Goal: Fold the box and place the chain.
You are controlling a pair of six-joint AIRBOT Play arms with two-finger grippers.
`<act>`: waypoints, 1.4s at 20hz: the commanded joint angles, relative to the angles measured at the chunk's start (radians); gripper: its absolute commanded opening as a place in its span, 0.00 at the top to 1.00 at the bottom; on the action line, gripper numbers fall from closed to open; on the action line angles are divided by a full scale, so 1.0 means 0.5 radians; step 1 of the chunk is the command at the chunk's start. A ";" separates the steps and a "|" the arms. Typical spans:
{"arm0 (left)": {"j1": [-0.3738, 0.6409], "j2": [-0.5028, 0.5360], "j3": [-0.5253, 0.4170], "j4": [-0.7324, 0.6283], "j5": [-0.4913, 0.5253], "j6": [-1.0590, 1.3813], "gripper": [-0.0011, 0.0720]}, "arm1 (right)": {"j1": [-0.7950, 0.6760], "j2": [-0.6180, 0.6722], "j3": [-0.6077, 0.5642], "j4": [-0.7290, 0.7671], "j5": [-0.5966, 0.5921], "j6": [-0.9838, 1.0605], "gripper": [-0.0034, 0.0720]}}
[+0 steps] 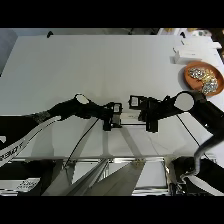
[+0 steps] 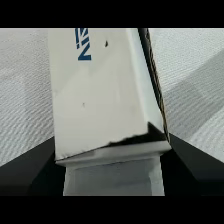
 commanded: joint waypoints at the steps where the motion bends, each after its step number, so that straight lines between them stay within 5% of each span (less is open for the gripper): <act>1: -0.002 0.001 0.000 0.001 -0.003 0.001 0.73 | 0.002 -0.024 -0.029 -0.009 -0.044 0.000 0.90; 9: -0.002 0.001 0.001 0.001 -0.003 0.000 0.73 | 0.002 -0.031 -0.053 0.095 -0.031 -0.001 0.85; 11: -0.002 0.001 0.000 0.001 -0.004 0.000 0.73 | 0.002 -0.029 -0.052 0.123 -0.032 -0.001 0.60; 12: -0.002 0.001 0.000 0.001 -0.003 0.000 0.73 | 0.002 -0.021 -0.052 0.133 -0.032 -0.001 0.58; 19: -0.002 0.001 0.000 0.001 -0.003 0.000 0.73 | 0.002 0.131 -0.052 0.150 -0.016 0.011 0.59; 22: -0.002 0.001 0.000 0.001 -0.004 0.000 0.73 | 0.002 0.127 -0.053 0.146 -0.002 0.008 0.71; 28: -0.002 0.001 0.000 0.001 -0.003 0.000 0.73 | 0.002 0.064 -0.053 0.126 -0.003 0.002 0.74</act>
